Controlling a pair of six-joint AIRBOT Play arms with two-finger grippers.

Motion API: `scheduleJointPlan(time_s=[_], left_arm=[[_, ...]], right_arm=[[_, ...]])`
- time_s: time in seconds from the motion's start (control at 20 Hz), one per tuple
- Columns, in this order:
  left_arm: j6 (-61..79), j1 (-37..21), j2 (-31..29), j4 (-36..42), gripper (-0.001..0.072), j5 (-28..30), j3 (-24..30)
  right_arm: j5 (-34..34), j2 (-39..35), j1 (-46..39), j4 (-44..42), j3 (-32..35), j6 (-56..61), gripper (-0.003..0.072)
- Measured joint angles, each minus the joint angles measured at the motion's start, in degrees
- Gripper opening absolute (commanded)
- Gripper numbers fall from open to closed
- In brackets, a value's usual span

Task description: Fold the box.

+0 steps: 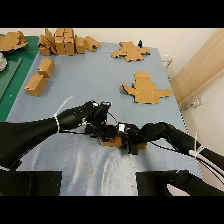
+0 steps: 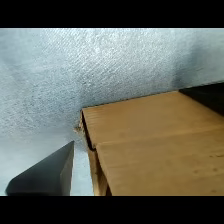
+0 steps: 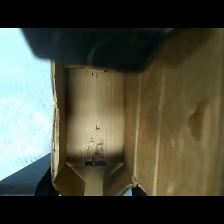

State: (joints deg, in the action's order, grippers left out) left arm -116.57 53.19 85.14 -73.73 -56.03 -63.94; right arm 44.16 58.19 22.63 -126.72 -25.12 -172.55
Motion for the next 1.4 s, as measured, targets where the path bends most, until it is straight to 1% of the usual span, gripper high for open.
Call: scheduleJointPlan(time_s=[0.2,0.25,0.3,0.7,0.75,0.8,0.85,0.9,1.25,1.3,1.35,1.4], left_arm=[[0.0,0.3,1.2,0.3,0.0378,-0.5,-0.5],[0.0,0.3,1.4,0.4,0.0245,-0.7,-0.5],[0.0,0.3,1.4,0.5,0.0012,-0.7,-0.6],[0.2,0.4,1.7,0.4,0.0014,-1.2,-0.8],[0.2,0.4,1.7,0.5,0.0071,-1.4,-1.0],[0.2,0.4,1.7,0.5,0.0416,-1.4,-1.2],[0.3,0.4,1.7,1.0,0.0672,-1.2,-1.6],[0.3,0.4,1.7,1.2,0.0660,-1.2,-1.9],[0.0,0.3,1.6,0.5,0.0658,-4.4,-3.4],[0.0,0.3,1.6,0.5,0.0586,-4.8,-3.5],[0.0,0.3,1.6,0.4,0.0400,-4.9,-3.5],[0.0,0.3,1.5,0.2,0.0353,-4.9,-3.5]], right_arm=[[-0.1,0.0,0.0,-0.1,0.0,0.0,0.0496],[-0.1,0.0,0.0,-0.1,0.0,0.0,0.0496],[-0.1,0.0,0.0,-0.2,0.0,0.0,0.0496],[-0.2,0.0,0.0,-0.2,0.0,0.0,0.0496],[-0.1,0.0,0.0,-0.2,0.0,0.0,0.0495],[-0.2,0.0,0.0,-0.1,0.0,0.0,0.0495],[-0.2,0.0,0.0,0.0,0.0,0.0,0.0495],[-0.1,0.0,0.0,-0.2,0.0,0.0,0.0496],[0.0,0.0,0.0,-0.2,0.0,0.0,0.0496],[0.0,0.0,0.0,-0.2,0.0,0.0,0.0496],[0.0,0.0,0.0,-0.2,0.0,0.0,0.0496],[0.0,0.0,0.0,-0.2,0.0,0.0,0.0496]])
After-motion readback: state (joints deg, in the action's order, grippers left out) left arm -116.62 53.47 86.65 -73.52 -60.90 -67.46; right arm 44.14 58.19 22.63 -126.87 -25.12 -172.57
